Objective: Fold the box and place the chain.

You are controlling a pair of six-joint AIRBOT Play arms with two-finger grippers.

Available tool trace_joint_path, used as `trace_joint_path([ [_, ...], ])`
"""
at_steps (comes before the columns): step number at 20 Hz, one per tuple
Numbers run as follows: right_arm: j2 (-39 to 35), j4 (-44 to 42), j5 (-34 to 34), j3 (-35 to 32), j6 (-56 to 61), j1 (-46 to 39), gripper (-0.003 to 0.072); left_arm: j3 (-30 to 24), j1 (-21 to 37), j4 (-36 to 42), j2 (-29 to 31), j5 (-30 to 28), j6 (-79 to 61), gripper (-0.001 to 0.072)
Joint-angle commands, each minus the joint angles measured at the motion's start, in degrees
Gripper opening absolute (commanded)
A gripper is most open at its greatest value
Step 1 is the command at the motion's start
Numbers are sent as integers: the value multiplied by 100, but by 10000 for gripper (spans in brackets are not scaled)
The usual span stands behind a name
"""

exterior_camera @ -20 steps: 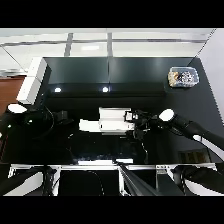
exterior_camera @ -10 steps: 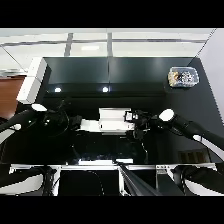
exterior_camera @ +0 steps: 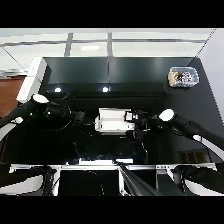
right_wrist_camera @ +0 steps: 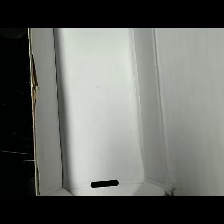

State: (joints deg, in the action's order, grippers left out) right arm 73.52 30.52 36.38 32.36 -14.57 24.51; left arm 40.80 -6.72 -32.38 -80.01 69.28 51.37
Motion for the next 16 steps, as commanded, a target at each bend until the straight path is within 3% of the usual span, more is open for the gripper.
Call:
trace_joint_path([
  [1,4,-2,0,2,0,2,16,103,-258,7,-2,15,-44,561],
  [5,4,-2,0,0,0,2,16,107,-551,42,-2,-448,44,561],
  [12,4,-2,0,2,0,2,16,299,-817,87,-2,-710,332,561],
  [16,4,-2,0,0,0,2,16,542,-1255,-562,-2,-1180,1213,560],
])
